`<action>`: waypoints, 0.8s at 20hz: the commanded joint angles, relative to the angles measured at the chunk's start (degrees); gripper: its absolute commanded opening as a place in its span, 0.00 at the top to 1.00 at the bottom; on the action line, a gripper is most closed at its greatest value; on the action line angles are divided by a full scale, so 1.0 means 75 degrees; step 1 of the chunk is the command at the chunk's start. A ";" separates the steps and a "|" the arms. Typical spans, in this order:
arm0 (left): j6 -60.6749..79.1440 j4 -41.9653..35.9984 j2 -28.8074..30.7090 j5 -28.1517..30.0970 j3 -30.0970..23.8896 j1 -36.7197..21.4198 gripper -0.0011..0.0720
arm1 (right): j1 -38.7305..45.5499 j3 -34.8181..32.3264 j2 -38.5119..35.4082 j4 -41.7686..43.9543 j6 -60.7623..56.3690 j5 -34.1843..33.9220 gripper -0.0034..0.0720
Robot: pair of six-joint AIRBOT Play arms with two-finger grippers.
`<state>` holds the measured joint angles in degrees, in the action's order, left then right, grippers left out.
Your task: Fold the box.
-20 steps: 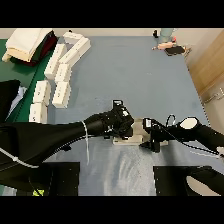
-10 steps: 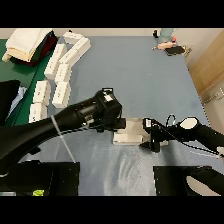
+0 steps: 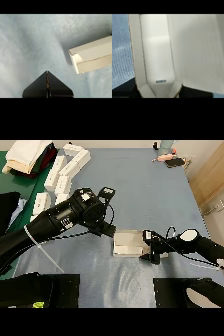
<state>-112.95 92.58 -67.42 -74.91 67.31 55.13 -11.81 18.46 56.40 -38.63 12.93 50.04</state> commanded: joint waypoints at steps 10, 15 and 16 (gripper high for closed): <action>1.2779 -0.5872 0.1556 0.2806 -0.4170 -0.3401 0.03 | 0.0000 0.0006 -0.0006 0.0000 0.0000 0.0000 0.28; 1.6028 -0.7271 0.1236 0.4182 -0.4963 -0.3284 0.03 | 0.0000 0.0006 -0.0006 0.0000 0.0000 0.0000 0.28; 1.6396 -0.7542 0.1049 0.4197 -0.4969 -0.3182 0.03 | 0.0000 0.0006 -0.0006 0.0000 0.0000 0.0003 0.28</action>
<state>-6.17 44.66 -57.69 -47.90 32.64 30.92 -11.81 18.46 56.40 -38.65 12.95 50.02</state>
